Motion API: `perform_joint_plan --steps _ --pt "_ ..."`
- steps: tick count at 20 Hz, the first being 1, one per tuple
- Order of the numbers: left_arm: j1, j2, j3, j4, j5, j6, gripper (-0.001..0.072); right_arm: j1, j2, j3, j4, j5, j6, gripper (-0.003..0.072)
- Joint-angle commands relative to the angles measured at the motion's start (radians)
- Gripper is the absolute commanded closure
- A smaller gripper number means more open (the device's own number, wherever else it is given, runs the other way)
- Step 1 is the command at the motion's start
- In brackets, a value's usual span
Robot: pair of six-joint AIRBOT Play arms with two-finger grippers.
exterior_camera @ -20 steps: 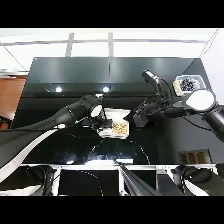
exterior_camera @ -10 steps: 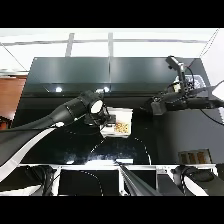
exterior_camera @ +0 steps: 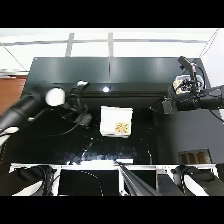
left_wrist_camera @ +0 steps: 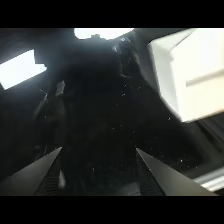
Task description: Fold the box and place the chain.
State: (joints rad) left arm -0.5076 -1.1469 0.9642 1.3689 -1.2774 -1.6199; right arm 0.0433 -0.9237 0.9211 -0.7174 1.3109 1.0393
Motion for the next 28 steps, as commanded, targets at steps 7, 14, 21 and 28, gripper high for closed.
perform_joint_plan --steps 7,14,21,28 --pt "0.291 0.039 -0.328 -0.544 0.198 1.548 -0.0006 -0.008 0.000 0.000 0.001 -0.029 0.000 0.0357" --pt "0.198 -0.159 -0.246 -0.572 0.301 1.761 -0.0006 -0.008 0.000 0.000 0.001 -0.042 0.000 0.0357" --pt "0.125 -0.232 -0.209 -0.653 0.299 1.772 -0.0005 -0.008 0.000 0.000 0.001 -0.057 0.000 0.0357" --pt "0.071 -0.247 -0.209 -0.677 0.328 1.773 -0.0004 -0.008 0.000 0.000 0.001 -0.067 0.000 0.0357"
